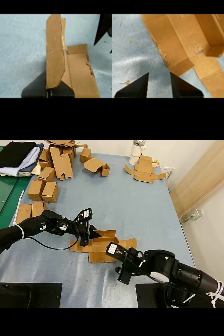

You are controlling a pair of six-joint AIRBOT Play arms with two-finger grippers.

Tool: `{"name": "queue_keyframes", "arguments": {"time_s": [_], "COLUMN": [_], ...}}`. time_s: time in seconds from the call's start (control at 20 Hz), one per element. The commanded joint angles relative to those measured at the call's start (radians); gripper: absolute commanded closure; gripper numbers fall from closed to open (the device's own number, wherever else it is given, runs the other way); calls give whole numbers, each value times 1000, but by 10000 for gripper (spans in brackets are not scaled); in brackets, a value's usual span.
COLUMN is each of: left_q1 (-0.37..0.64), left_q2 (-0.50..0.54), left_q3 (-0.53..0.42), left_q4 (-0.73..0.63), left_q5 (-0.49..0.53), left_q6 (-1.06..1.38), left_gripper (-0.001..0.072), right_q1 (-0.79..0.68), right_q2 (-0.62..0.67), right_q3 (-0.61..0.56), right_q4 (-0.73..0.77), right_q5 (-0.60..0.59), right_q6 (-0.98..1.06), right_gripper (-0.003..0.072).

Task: Fold the box.

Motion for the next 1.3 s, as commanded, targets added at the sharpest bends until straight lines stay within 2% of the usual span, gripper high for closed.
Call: {"name": "queue_keyframes", "arguments": {"time_s": [0.0, 0.3, 0.75, 0.95, 1.15, 1.25], "left_q1": [0, 0, 0, 0, 0, 0], "left_q2": [0, 0, 0, 0, 0, 0], "left_q3": [0, 0, 0, 0, 0, 0], "left_q4": [0, 0, 0, 0, 0, 0], "left_q5": [0, -1, -3, -3, -3, -3], "left_q6": [0, 0, 0, 1, 0, 0], "left_gripper": [697, 697, 697, 697, 697, 697], "right_q1": [46, 45, 40, -41, -105, -111], "right_q2": [-57, -177, -194, -194, -186, -171], "right_q3": [-15, -14, -14, -14, -14, -14], "right_q4": [-89, -281, -313, -314, -280, -186], "right_q5": [-91, -150, -253, -312, -349, -356], "right_q6": [1, -23, -32, -34, -133, -256], "right_gripper": [267, 267, 267, 267, 267, 267]}}
